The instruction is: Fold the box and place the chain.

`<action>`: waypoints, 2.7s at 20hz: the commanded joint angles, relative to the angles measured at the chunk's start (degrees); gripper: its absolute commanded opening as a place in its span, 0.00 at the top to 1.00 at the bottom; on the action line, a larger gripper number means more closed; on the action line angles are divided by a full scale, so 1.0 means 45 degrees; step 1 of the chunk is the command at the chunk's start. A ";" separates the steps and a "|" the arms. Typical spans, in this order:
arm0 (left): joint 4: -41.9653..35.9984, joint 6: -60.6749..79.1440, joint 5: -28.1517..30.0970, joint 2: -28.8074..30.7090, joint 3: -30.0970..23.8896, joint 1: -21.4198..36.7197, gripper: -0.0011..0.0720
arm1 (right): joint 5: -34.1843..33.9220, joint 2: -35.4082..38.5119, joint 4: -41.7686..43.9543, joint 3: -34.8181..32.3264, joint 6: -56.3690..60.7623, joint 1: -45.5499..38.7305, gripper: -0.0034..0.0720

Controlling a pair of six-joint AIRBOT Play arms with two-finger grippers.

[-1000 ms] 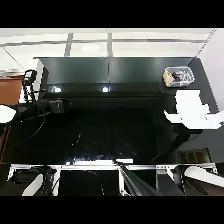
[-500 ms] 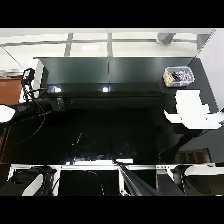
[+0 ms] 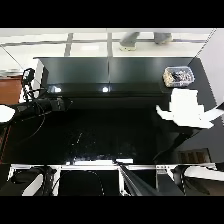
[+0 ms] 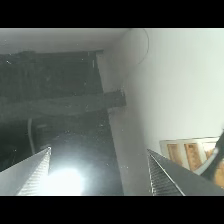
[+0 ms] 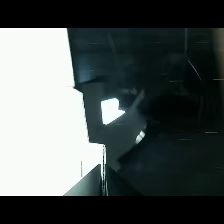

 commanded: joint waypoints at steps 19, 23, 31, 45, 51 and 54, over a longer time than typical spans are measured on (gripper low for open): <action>-0.2832 0.0855 -0.3818 -0.6586 0.3589 -0.1642 0.02 | -1.0380 0.7664 0.7932 -1.0958 0.1287 1.3682 0.93; -0.2953 0.1025 -0.5396 -0.9190 0.4668 -0.1690 0.02 | -1.0331 0.7664 0.7932 -1.0958 0.1321 1.3775 0.93; -0.5731 0.6173 -0.8009 -1.0972 0.4911 -0.2098 0.14 | -1.0331 0.7664 0.7932 -1.0958 0.1321 1.3775 0.93; -0.3186 0.7130 -0.9831 -1.1924 0.7257 -0.2691 0.95 | -0.9389 0.7684 0.7125 -1.0399 0.1064 1.3289 0.14; -0.2812 0.7684 -0.8480 -0.9462 0.5916 -0.3225 0.95 | -0.3963 0.7684 0.1982 -0.7125 -0.1122 1.2531 0.14; -0.2832 1.1283 -0.5858 -0.7922 0.4065 -0.3954 0.95 | -0.3662 0.7664 0.1778 -0.7048 -0.3089 1.2624 0.14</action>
